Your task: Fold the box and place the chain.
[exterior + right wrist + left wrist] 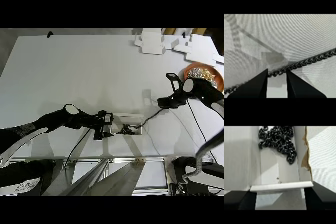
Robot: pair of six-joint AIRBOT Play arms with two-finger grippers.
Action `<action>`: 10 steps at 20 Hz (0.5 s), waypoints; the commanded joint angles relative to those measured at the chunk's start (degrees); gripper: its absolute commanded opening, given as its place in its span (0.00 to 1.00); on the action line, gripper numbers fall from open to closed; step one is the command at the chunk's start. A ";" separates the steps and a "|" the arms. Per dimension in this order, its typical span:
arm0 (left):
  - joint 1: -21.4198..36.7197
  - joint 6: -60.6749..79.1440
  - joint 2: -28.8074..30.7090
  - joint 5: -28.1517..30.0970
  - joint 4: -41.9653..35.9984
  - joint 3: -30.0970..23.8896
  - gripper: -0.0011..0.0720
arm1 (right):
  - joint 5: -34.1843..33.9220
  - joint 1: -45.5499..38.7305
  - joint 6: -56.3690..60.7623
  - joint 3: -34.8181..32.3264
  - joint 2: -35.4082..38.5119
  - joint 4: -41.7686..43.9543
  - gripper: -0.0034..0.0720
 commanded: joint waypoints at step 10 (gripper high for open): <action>0.00 0.02 0.00 0.00 0.00 0.02 0.30 | 3.19 -0.02 1.18 -0.22 -0.13 -0.37 0.27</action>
